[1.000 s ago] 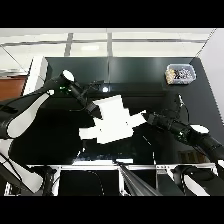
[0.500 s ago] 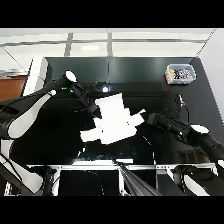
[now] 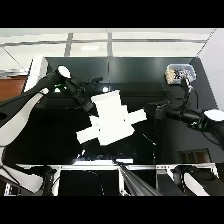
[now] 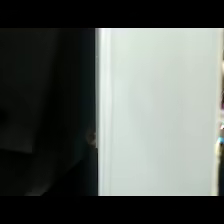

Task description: Fold the box and place the chain.

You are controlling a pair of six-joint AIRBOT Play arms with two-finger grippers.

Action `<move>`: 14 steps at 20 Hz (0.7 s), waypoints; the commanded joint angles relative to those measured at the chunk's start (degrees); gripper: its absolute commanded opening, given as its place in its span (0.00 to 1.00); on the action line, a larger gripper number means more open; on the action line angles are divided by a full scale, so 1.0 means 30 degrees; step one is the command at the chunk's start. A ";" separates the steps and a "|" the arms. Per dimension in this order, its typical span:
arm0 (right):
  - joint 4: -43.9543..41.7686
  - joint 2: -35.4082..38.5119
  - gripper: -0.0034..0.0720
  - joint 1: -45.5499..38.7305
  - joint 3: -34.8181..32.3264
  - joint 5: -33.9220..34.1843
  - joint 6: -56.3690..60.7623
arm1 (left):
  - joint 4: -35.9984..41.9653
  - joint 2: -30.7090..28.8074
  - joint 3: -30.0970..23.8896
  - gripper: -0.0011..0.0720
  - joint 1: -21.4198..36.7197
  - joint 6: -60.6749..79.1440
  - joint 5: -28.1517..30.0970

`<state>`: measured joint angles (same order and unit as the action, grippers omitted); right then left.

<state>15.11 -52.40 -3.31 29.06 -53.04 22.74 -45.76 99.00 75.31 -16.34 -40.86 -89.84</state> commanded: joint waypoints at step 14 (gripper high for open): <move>0.8998 -0.0182 0.87 0.6047 0.0663 0.2397 -0.1756 | -0.3483 -0.2186 -0.1909 0.05 -0.3381 0.8123 0.7912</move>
<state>38.87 -52.62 11.99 32.56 -48.07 18.98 -52.69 92.36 69.63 -24.86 -18.15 -67.16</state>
